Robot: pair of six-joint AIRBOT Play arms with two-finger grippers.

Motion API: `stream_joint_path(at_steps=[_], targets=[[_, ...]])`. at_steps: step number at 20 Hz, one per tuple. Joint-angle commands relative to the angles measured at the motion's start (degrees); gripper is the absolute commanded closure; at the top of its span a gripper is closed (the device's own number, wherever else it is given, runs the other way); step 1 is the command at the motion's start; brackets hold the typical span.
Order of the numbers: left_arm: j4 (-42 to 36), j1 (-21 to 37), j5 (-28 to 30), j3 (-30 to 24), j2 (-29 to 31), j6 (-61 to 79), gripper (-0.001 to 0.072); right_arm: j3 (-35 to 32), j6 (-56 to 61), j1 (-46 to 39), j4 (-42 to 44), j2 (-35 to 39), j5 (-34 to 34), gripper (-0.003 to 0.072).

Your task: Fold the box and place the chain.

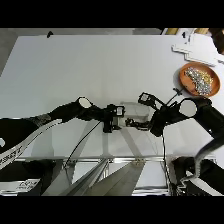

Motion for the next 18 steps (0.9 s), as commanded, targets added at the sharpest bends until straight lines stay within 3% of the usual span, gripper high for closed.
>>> stream_joint_path(at_steps=[1, 9, 17, 18], targets=[[0.0, 0.0, 0.0, 0.0, 0.0, 0.0, 0.0459, 0.0, 0.2, 0.2, -0.2, -0.1, 1.7, 0.0510], [0.0, 0.0, 0.0, 0.0, 0.0, 0.0, 0.0459, 0.0, 0.6, 0.2, 0.9, -0.1, 3.2, 0.0518], [0.0, 0.0, 0.0, 0.0, 0.0, 0.0, 0.0459, -2.1, 0.4, 0.2, 1.7, -0.1, -0.3, 0.0532], [0.0, 0.0, 0.0, 0.0, 0.0, 0.0, 0.0459, -2.1, 0.4, 0.2, 1.6, -0.1, -0.4, 0.0583]])
